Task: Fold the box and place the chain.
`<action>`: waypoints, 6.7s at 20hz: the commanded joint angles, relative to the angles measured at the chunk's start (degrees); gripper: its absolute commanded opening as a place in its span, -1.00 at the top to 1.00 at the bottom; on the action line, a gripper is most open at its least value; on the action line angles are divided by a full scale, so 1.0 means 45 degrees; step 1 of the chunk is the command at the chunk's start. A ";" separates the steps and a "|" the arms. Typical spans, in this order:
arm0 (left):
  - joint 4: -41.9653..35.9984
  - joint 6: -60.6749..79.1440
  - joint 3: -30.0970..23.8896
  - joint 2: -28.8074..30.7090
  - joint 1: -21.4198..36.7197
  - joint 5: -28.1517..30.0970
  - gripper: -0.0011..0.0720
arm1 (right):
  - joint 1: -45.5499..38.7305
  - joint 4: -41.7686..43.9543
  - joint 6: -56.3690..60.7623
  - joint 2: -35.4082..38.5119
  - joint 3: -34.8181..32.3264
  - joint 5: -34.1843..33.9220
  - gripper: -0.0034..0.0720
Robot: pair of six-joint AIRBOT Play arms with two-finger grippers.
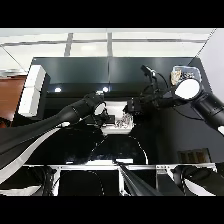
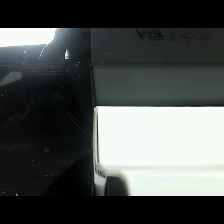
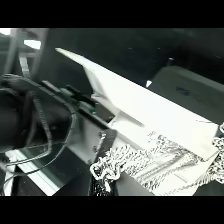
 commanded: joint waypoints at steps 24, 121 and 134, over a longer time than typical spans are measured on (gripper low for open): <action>0.0053 0.0005 0.0010 -0.0005 0.0010 0.0024 0.89 | -0.1792 0.3002 -2.1944 -0.1321 -0.5357 -0.3546 -0.95; 0.0330 0.3317 -0.4473 0.6688 0.4483 0.0063 -0.48 | -0.4323 -0.1681 -0.4609 0.1132 -0.0510 0.1690 0.18; -0.9199 3.0002 -0.6795 0.5668 0.4090 0.4507 -0.98 | -0.4303 -0.1681 -0.4085 0.1132 -0.0510 0.1957 0.18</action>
